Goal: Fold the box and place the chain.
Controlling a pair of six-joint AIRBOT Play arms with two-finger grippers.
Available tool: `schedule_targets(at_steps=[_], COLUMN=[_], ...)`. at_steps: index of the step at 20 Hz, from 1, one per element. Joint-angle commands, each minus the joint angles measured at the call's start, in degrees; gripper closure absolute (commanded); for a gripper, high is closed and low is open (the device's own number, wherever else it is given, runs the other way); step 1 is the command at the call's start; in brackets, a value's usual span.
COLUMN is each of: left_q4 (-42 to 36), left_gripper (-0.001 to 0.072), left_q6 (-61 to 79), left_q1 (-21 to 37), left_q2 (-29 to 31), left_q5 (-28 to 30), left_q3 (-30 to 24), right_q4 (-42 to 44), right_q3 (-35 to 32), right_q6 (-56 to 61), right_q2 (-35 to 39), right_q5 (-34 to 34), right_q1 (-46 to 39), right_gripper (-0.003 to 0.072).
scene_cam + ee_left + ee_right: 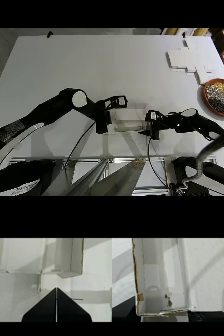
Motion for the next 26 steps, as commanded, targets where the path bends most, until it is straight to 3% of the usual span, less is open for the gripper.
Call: schedule_targets(at_steps=[1, 6, 8, 14, 26], left_q4=[1.0, 0.9, 0.8, -4.7, -6.6], left_gripper=[0.0704, 0.0682, 0.0539, 0.0535, 0.0539], left_q6=[3.2, 14.9, 18.8, 26.9, 26.9], left_q1=[0.2, 2.0, 2.2, 0.9, -1.9], left_q2=[-0.3, -0.3, -0.3, -2.0, -4.6], left_q5=[-1.4, -0.1, 0.9, 8.9, 11.2], left_q3=[-2.4, -5.7, -6.0, -6.0, -6.0], right_q4=[0.0, 0.0, 0.0, 0.0, 0.0], right_q3=[0.0, 0.0, 0.0, 0.0, 0.0], right_q6=[0.0, 0.0, 0.0, 0.0, 0.0], right_q2=[0.0, 0.0, 0.0, 0.0, 0.0], right_q5=[0.0, 0.0, 0.0, 0.0, 0.0], right_q1=[0.0, 0.0, 0.0, 0.0, 0.0], right_gripper=[0.0279, 0.0279, 0.0279, 0.0279, 0.0279])
